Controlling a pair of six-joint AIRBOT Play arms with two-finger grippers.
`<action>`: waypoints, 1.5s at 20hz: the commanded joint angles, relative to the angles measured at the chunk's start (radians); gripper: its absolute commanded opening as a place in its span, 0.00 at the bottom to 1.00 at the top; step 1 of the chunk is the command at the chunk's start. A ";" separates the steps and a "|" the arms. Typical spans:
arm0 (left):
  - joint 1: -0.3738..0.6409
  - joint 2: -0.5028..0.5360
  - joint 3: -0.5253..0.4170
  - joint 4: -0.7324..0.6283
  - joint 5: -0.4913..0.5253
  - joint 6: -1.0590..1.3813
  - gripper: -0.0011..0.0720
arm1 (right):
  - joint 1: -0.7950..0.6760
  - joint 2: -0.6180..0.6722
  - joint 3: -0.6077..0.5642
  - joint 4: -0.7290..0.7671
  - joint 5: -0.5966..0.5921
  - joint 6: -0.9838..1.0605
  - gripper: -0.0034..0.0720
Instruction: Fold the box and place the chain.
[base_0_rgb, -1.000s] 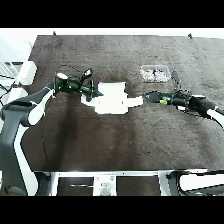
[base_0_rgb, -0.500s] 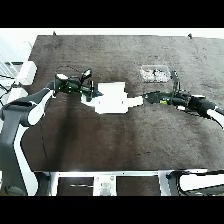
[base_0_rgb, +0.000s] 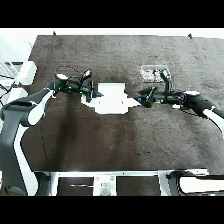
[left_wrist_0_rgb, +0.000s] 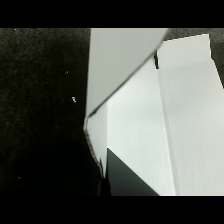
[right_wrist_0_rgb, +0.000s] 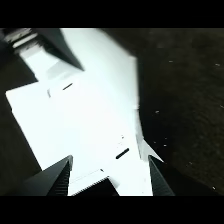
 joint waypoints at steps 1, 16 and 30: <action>-0.001 0.000 0.000 -0.001 -0.003 0.000 0.04 | 0.058 0.005 0.000 -0.114 -0.035 -0.091 0.78; -0.001 0.000 0.000 -0.001 -0.003 0.000 0.04 | 0.298 -0.006 0.000 -0.404 -0.264 -0.088 0.86; -0.001 0.000 0.000 -0.001 -0.003 0.000 0.04 | 0.314 0.009 0.037 -0.302 -0.418 -0.039 0.86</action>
